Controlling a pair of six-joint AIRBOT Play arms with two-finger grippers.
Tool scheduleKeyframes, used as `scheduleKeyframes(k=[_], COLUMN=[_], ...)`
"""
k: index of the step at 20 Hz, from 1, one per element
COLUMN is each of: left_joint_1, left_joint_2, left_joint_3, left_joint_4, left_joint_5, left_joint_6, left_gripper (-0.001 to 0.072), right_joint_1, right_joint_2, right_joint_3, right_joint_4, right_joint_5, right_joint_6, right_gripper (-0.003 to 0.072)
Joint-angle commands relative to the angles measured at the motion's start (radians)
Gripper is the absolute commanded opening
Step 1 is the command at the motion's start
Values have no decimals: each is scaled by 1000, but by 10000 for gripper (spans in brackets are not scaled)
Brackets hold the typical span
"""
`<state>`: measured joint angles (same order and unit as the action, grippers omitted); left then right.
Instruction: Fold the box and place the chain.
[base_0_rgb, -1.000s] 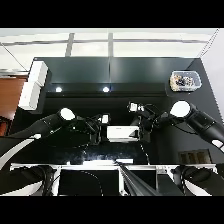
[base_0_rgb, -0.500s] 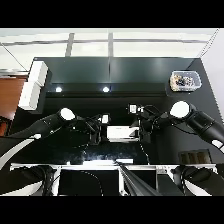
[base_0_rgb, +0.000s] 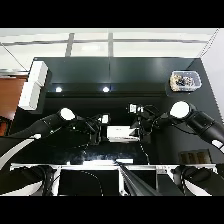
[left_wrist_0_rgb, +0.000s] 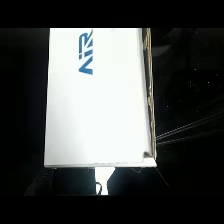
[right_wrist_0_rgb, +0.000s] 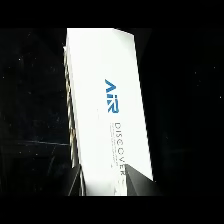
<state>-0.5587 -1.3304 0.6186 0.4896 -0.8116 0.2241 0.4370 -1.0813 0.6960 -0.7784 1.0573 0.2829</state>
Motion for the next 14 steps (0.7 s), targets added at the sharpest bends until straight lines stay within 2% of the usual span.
scheduleKeyframes(k=[1,14], left_joint_1=[-1,-1], left_joint_2=[-1,-1], left_joint_3=[1,1], left_joint_4=[0,0], left_joint_5=[0,0], left_joint_6=[0,0], left_gripper=[469,469], right_joint_1=[2,2], right_joint_2=[0,0], right_joint_3=[0,0], right_joint_4=[-13,-43], right_joint_5=[9,15], right_joint_6=[17,29], right_gripper=[306,305])
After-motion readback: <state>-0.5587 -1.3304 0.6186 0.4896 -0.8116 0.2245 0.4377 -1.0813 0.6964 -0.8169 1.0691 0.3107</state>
